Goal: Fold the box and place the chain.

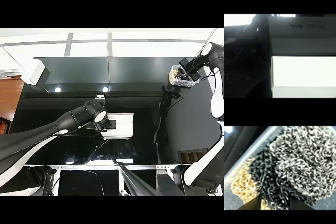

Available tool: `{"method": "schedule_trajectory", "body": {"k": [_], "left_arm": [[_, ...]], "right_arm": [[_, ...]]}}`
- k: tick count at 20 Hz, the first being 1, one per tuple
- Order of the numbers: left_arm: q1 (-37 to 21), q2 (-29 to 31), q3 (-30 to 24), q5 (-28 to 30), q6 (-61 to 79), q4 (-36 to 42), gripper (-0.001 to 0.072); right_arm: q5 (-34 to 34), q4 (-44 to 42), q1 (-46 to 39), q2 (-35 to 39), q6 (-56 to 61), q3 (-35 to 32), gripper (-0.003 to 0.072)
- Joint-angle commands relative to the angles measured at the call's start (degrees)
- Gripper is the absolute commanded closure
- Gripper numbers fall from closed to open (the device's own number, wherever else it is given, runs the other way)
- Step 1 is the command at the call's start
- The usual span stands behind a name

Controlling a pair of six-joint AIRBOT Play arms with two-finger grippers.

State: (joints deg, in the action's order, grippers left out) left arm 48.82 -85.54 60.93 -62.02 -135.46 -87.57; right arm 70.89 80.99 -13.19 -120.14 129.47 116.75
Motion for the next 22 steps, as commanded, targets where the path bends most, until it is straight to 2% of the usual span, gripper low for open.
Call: {"method": "schedule_trajectory", "body": {"k": [1, 3, 8, 12, 15, 17, 19, 22], "left_arm": [[0.0, 0.0, 0.0, -0.1, 0.0, 0.0, 0.0681], [0.0, 0.0, 0.0, -0.2, 0.0, 0.0, 0.0682], [0.0, 0.0, 0.0, -0.2, 0.0, 0.0, 0.0682], [0.0, 0.0, 0.0, -0.2, 0.0, 0.0, 0.0682], [0.0, 0.0, 0.0, -0.2, 0.0, 0.0, 0.0682], [0.0, 0.0, 0.0, -0.2, 0.0, 0.0, 0.0682], [0.0, 0.0, 0.0, -0.2, 0.0, 0.0, 0.0682], [0.0, 0.0, 0.0, -0.1, 0.0, 0.0, 0.0682]], "right_arm": [[-0.2, 0.2, 0.0, -0.9, -1.2, 0.1, 0.0587], [-0.4, 0.1, 0.0, -0.1, -5.3, 0.4, 0.0673], [-2.1, 0.9, 0.0, 8.8, -18.9, 0.5, 0.0674], [2.0, -2.8, 0.2, 22.5, -33.8, 0.5, 0.0674], [4.5, -3.6, 0.8, 33.2, -37.1, 0.5, 0.0674], [5.6, -7.1, 0.8, 39.0, -37.2, 0.5, 0.0675], [9.8, -12.4, 0.8, 43.6, -38.0, 0.2, 0.0674], [11.7, -14.8, 2.4, 51.7, -39.2, -3.8, 0.0674]]}}
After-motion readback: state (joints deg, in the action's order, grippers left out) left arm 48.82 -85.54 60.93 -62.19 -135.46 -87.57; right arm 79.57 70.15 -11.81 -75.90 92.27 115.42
